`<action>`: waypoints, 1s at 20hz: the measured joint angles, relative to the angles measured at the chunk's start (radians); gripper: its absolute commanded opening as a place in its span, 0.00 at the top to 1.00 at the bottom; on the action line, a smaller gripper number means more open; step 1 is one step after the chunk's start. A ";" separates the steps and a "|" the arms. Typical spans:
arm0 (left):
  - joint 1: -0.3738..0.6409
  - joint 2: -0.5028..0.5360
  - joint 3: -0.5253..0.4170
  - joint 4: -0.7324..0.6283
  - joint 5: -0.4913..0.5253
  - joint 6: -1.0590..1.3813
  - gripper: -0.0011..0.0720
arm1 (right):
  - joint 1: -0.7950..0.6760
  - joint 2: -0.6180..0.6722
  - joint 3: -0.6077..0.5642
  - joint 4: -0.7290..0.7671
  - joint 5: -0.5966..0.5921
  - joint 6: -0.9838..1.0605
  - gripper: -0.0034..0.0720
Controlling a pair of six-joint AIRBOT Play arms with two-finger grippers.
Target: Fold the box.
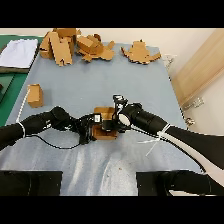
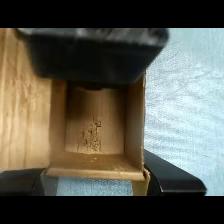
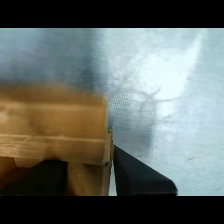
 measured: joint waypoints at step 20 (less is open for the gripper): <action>0.000 0.000 0.000 0.000 0.000 0.001 0.36 | 0.001 -0.062 0.003 -0.025 0.092 0.040 0.74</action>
